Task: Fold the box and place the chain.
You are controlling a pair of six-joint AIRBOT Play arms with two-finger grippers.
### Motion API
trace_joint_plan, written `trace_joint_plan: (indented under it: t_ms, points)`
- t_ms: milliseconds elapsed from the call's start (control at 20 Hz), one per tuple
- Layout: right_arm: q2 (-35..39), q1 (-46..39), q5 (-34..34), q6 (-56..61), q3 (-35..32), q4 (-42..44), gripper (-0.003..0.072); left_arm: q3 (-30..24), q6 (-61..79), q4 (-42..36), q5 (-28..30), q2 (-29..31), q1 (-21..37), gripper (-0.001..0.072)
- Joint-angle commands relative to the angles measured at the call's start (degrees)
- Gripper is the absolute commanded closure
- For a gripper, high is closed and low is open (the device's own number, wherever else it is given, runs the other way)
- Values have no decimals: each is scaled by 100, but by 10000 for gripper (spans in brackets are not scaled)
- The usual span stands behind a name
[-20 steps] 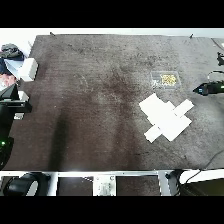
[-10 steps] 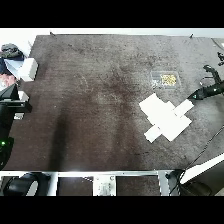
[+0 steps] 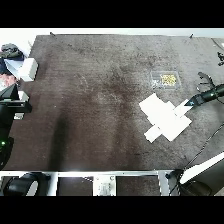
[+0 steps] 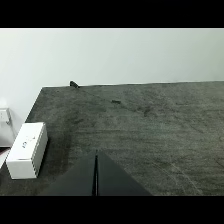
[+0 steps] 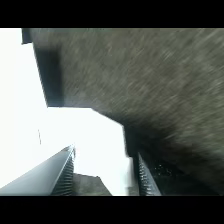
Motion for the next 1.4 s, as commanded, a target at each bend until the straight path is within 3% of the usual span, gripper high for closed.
trace_joint_plan:
  t_ms: [0,350,400,500,600,800,1000,1200,1350]
  points:
    - [-11,22,361,-17,-83,26,260,-2,0,2,2,4,2,697]
    - [-22,120,671,-17,-479,-79,261,-2,0,2,0,4,2,697]
    - [-35,170,678,-20,-573,-238,293,-2,0,2,2,4,2,697]
    - [-50,260,739,-122,-595,-396,515,-2,0,2,2,4,2,697]
    - [-33,260,745,-208,-584,50,669,-2,0,2,2,4,2,697]
    - [7,299,752,-13,-647,1217,670,-2,0,2,4,4,2,697]
    - [566,728,590,98,-1655,1875,671,-2,0,2,2,4,2,698]
    - [1193,1530,-529,299,-2717,3696,671,-2,0,2,0,4,2,698]
    - [1532,2505,-1438,409,-3438,4280,671,-2,0,2,0,4,2,697]
